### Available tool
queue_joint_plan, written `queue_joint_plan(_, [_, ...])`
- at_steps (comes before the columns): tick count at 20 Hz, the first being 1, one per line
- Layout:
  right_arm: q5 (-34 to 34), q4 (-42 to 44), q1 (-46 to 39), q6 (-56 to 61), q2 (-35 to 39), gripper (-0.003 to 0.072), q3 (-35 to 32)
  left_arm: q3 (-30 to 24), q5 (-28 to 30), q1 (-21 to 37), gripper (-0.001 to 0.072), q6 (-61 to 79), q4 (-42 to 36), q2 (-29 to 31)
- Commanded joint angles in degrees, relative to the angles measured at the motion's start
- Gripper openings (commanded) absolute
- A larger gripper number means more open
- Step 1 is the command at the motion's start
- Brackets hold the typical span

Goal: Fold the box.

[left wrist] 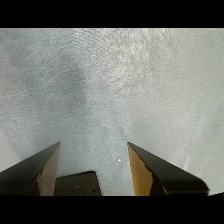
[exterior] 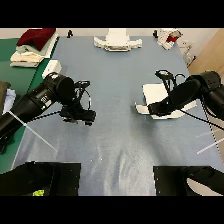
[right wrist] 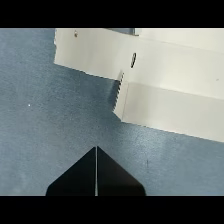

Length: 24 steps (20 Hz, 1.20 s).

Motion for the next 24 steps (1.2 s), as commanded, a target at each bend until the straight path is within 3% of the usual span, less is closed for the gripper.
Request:
queue_joint_plan(1, [0.15, -0.31, 0.02, 0.17, 0.42, 0.0009, -0.13, -0.02, 0.02, 0.0, 0.0636, 0.02, 0.02, 0.07])
queue_joint_plan(5, [1.14, -2.16, -0.02, 0.68, -0.74, 0.0024, -0.11, -0.02, 0.0, 0.0, 0.0636, 0.02, 0.0, 0.07])
queue_joint_plan(7, [0.07, -8.44, -1.62, 2.43, -1.9, 0.0147, 0.61, -0.02, 0.0, 0.0, 0.0637, 0.02, 0.0, 0.07])
queue_joint_plan(9, [-2.21, -14.88, -6.23, 2.49, -3.69, 0.0192, 3.61, -0.02, 0.0, 0.0, 0.0636, 0.02, 0.02, 0.07])
queue_joint_plan(10, [-3.06, -17.33, -9.88, 2.49, -4.87, 0.0313, 5.81, -0.02, 0.0, -0.02, 0.0636, 0.02, 0.0, 0.07])
queue_joint_plan(13, [-3.41, -17.2, -24.24, -2.4, -10.21, 0.035, 13.57, -0.02, 0.31, 0.02, 0.0637, 0.04, 0.02, 0.04])
queue_joint_plan(16, [-3.74, -13.14, -37.81, -12.2, -18.12, 0.0349, 21.31, -0.02, 2.21, 0.0, 0.0636, 0.04, 0.02, 0.07])
queue_joint_plan(19, [-4.09, -1.11, -48.57, -21.27, -26.25, 0.0349, 26.97, -0.02, 5.73, 0.02, 0.0636, 0.02, 0.0, 0.04])
queue_joint_plan(22, [-6.03, 12.85, -54.84, -32.39, -33.27, 0.0349, 29.73, -0.02, 8.72, 0.0, 0.0636, -0.33, -1.22, 0.04])
queue_joint_plan(24, [-6.8, 16.2, -56.74, -36.76, -36.68, 0.0349, 29.9, -0.02, 10.36, 0.0, 0.0636, -0.33, -2.8, 0.04])
